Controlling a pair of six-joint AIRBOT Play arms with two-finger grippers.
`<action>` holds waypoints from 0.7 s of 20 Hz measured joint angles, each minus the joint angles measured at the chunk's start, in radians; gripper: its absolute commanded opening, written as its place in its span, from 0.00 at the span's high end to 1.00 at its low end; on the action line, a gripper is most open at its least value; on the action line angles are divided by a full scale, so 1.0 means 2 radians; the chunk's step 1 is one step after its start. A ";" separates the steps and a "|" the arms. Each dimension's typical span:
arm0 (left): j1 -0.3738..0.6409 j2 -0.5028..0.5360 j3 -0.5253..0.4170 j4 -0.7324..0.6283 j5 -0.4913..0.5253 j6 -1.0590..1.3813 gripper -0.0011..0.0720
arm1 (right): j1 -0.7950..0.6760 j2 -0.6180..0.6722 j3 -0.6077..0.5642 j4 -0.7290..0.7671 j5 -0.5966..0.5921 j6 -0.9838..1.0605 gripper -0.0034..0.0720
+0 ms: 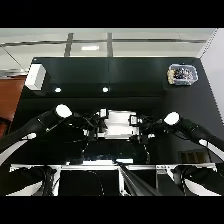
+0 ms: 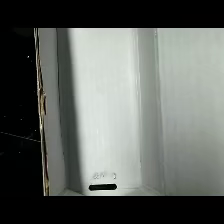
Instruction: Fold the box and place the chain.
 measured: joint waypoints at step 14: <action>-0.002 0.001 0.002 0.015 0.003 -0.054 0.95 | 0.000 0.000 0.000 0.001 0.000 0.001 0.71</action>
